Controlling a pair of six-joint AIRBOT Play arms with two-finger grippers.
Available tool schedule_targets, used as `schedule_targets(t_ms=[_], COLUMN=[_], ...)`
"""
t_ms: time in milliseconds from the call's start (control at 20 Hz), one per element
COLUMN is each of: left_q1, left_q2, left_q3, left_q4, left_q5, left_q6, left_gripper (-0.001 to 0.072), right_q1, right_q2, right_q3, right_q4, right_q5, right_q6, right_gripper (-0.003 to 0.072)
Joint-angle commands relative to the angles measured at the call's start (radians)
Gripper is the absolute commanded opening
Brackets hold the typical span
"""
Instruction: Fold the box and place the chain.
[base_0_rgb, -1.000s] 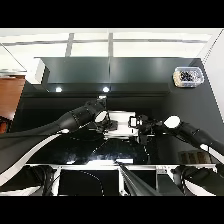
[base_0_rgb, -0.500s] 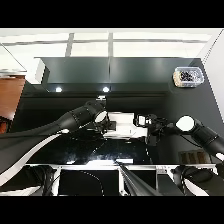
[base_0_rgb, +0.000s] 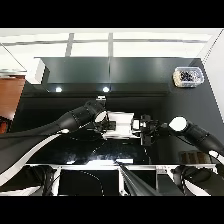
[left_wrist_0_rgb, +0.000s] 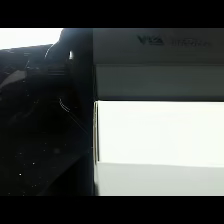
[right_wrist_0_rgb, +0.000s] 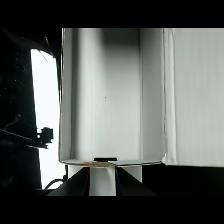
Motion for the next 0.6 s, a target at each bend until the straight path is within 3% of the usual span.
schedule_targets(t_ms=[0, 550], left_q1=[0.000, 0.001], left_q2=[0.000, 0.000], left_q3=[0.001, 0.001], left_q4=[-0.001, -0.008], left_q5=[0.001, 0.002], left_q6=[-0.001, -0.001], left_gripper=[0.0027, 0.0027], right_q1=[0.023, 0.040], right_q2=[-0.010, -0.074], right_q3=[0.000, 0.000], right_q4=[0.053, 0.224], right_q5=[-0.034, -0.074], right_q6=[0.023, 0.048], right_gripper=[0.0189, 0.0190])
